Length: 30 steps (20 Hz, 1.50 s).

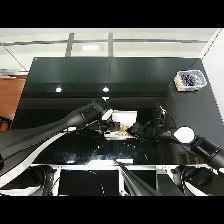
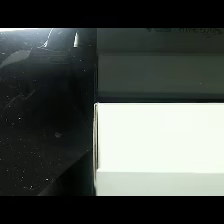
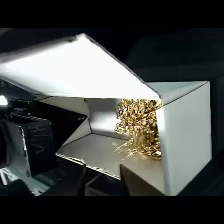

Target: Fold the box and place the chain.

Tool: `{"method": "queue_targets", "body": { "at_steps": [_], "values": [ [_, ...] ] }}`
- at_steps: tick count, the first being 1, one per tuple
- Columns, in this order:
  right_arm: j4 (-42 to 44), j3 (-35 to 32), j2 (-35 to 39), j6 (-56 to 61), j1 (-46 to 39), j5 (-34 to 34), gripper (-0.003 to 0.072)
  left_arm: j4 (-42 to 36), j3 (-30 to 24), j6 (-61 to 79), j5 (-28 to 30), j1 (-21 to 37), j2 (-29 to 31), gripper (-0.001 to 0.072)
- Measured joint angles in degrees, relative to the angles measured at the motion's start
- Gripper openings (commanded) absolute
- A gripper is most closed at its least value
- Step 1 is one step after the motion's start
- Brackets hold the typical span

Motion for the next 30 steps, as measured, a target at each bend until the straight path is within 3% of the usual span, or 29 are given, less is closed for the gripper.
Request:
{"method": "queue_targets", "body": {
  "at_steps": [5, 12, 17, 18, 19, 20, 21, 25, 30],
  "values": [
    [-7.63, 1.38, 2.62, -1.09, -4.26, 5.53, 0.0260, 0.02, 0.00, -0.02, 0.15, 0.00, -0.07, 0.0030],
    [-29.53, 5.07, 16.81, -5.53, -16.26, 12.70, 0.0261, -0.07, 0.02, 0.00, 1.14, 0.00, -0.44, 0.0031],
    [-35.28, 5.60, 20.20, -7.19, -19.80, 14.67, 0.0260, 0.57, 0.46, -0.09, 2.60, 0.00, -0.52, 0.0033],
    [-35.78, 5.62, 20.41, -7.39, -20.09, 14.86, 0.0261, 0.66, 0.74, -0.13, 2.91, 0.00, -0.55, 0.0124],
    [-36.04, 5.62, 20.57, -7.48, -20.22, 15.10, 0.0260, 0.76, 1.14, -0.20, 3.10, 0.00, -0.52, 0.0318],
    [-36.26, 5.64, 20.70, -7.56, -20.35, 15.41, 0.0260, 0.76, 1.66, -0.39, 3.78, -0.07, -0.50, 0.0457],
    [-36.50, 5.64, 20.79, -7.61, -20.44, 15.65, 0.0260, 0.83, 2.21, -0.55, 4.13, -0.20, -0.48, 0.0541],
    [-36.94, 5.66, 20.96, -7.78, -20.61, 16.02, 0.0261, 3.63, 3.85, 0.00, 3.65, -1.27, 1.75, 0.0546],
    [-37.29, 5.66, 21.00, -7.80, -20.68, 16.13, 0.0260, 18.14, 2.16, 4.68, -6.40, -3.34, 11.65, 0.0546]
  ]
}}
